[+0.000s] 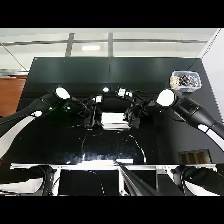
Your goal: Fold the box and place the chain.
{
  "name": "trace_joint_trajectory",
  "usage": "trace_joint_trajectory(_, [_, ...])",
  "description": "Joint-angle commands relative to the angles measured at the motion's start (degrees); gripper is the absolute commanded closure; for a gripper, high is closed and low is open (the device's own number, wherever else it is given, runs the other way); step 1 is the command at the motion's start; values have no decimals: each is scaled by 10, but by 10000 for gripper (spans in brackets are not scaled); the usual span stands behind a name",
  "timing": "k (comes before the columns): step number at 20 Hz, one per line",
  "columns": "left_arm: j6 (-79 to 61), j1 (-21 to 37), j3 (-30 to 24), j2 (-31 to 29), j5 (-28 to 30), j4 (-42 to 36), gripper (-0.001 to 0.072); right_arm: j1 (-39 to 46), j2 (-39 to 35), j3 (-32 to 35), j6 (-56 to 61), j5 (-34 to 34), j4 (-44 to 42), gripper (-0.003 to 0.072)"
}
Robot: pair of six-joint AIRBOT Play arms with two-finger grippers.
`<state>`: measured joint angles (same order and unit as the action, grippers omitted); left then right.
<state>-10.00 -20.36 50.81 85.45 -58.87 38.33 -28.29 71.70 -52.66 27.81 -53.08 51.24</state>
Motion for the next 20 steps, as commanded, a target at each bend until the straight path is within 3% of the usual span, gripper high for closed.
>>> trace_joint_trajectory(1, [0, 0, 0, 0, 0, 0, 198, 0, 0, 0, 0, 8, -2, 454])
trace_joint_trajectory(2, [0, 0, 0, 0, 0, 0, 198, 0, 0, 0, 0, 8, -2, 455])
trace_joint_trajectory(3, [0, 0, 1, 0, 0, 0, 198, 0, 0, 0, 0, 8, -3, 539])
trace_joint_trajectory(4, [0, 0, 1, 0, 0, 0, 198, 0, 0, 0, 0, 8, -3, 557])
trace_joint_trajectory(10, [0, 0, 1, 0, 0, 0, 198, -10, 0, 0, 0, 5, -1, 555])
trace_joint_trajectory(12, [0, 0, 1, 0, 0, 0, 198, -18, 0, 0, 0, 7, 0, 474])
trace_joint_trajectory(20, [0, 0, 1, 0, 0, 0, 198, -18, 0, 0, 2, 7, 0, 474])
